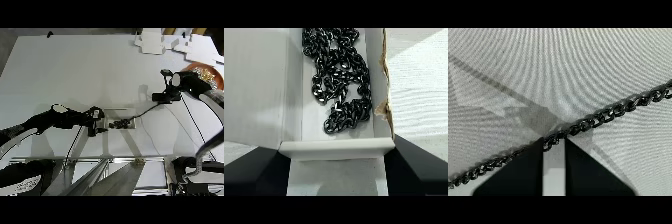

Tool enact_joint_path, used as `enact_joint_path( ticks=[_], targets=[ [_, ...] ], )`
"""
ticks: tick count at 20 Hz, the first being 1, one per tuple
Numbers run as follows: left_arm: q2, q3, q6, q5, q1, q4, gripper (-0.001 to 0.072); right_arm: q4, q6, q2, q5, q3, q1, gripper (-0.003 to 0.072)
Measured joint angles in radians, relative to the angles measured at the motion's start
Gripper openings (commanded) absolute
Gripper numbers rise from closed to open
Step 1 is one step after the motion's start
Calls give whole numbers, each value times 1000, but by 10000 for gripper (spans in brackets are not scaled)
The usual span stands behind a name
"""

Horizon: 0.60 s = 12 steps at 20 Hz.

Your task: Fold the box and place the chain.

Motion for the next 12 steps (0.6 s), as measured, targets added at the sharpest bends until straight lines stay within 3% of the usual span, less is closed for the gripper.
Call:
enact_joint_path(
  ticks=[5,12],
  targets=[
    [0,0,0,0,0,0,152,4,-55,26,-6,0,11,15],
    [0,0,0,0,0,0,152,6,-106,227,14,-1,92,15]
  ],
)
